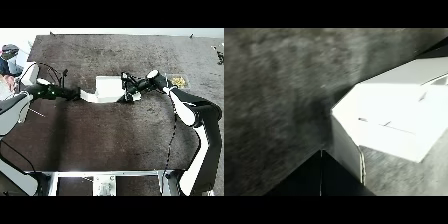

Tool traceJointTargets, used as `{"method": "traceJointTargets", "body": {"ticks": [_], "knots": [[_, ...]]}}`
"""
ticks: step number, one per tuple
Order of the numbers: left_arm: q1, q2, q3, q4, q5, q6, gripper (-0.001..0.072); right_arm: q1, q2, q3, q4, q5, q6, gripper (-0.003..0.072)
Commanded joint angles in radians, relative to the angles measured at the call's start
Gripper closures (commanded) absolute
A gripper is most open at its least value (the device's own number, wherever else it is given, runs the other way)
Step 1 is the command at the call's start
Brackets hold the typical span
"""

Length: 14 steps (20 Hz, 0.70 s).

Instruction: Fold the box and place the chain.

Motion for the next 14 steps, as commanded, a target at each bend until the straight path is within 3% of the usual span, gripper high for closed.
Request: {"method": "traceJointTargets", "body": {"ticks": [1, 2, 3, 4, 14], "knots": [[-0.009, -0.001, 0.0, -0.088, 0.002, 0.043, 0.0548, 0.001, -0.001, 0.0, 0.0, 0.0, 0.0, 0.0277], [-0.009, 0.0, 0.0, -0.117, -0.008, 0.055, 0.029, 0.001, -0.001, 0.0, 0.0, 0.0, 0.0, 0.0277], [-0.009, 0.0, 0.0, -0.15, -0.027, 0.077, 0.0265, 0.001, -0.001, 0.0, 0.0, 0.0, 0.0, 0.0277], [-0.009, 0.0, 0.0, -0.179, -0.042, 0.098, 0.0342, 0.001, -0.001, 0.0, 0.0, 0.0, 0.0, 0.0277], [-0.039, 0.004, 0.005, -0.193, -0.062, 0.093, 0.0347, 0.001, -0.001, 0.0, 0.0, 0.0, 0.0, 0.0277]]}}
